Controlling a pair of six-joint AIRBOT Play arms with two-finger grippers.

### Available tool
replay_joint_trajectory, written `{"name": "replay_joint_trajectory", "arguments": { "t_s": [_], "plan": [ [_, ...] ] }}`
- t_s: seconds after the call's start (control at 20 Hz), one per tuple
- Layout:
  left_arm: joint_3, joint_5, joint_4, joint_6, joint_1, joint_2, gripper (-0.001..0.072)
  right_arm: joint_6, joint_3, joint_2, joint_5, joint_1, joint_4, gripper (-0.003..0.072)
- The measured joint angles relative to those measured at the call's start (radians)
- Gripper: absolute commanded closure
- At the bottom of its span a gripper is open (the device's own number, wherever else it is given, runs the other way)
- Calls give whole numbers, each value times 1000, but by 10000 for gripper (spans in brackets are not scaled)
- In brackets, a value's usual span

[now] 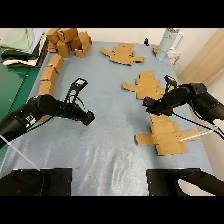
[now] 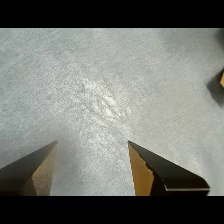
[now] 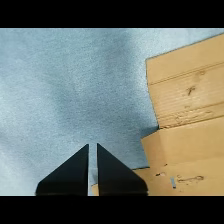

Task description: Fold the box.

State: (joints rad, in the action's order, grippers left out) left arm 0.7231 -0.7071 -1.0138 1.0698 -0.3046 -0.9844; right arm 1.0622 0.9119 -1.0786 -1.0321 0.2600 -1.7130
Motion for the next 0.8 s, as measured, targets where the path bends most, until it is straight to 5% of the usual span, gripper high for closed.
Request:
{"name": "replay_joint_trajectory", "arguments": {
  "t_s": [0.8],
  "plan": [
    [0, 0, 29, 0, 0, 0, -11, 0, 0, 0, 41, 0, 3, 593]
  ]
}}
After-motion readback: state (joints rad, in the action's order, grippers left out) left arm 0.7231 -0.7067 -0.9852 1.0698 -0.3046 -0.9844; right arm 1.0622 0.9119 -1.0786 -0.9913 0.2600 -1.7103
